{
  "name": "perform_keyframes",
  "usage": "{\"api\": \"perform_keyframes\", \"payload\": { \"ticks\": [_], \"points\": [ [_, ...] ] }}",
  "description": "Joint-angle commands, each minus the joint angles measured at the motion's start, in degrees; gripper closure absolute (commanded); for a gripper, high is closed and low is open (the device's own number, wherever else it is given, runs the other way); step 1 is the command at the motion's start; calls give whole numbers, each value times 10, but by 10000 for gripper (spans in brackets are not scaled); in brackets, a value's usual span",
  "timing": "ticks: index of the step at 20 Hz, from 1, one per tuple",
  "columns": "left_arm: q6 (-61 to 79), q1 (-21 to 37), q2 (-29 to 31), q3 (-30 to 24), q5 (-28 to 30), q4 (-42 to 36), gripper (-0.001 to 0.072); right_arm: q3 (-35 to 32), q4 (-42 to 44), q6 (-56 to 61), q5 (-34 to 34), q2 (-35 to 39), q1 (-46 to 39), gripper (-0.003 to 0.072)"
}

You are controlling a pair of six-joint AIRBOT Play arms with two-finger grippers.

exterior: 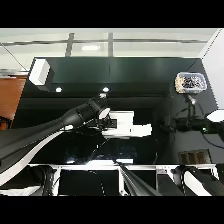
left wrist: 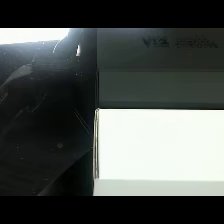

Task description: Fold the box and place the chain.

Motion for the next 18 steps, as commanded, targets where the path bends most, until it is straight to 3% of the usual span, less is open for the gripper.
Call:
{"api": "perform_keyframes", "payload": {
  "ticks": [1, 6, 11, 12, 13, 14, 15, 18],
  "points": [
    [0, 1, 0, 0, 0, 0, 680, -45, 96, 8, 17, -54, 42, 673],
    [0, 1, 0, 0, 0, 0, 680, -42, 182, -37, -35, -89, 136, 672],
    [0, 1, 0, 0, -1, 0, 679, -14, 182, -66, 14, -89, 138, 669],
    [0, 1, 0, 0, -1, 0, 680, -3, 181, -68, 26, -89, 138, 552],
    [0, 0, 0, 0, -1, 0, 679, 8, 181, -68, 35, -89, 138, 274],
    [0, 0, 0, 0, -1, 0, 680, 17, 180, -67, 40, -89, 138, 86],
    [0, 0, 0, 0, -1, 0, 680, 25, 185, -66, 49, -89, 138, 42],
    [0, 0, 0, 0, -1, 0, 680, 29, 199, -66, 45, -89, 156, 46]
  ]
}}
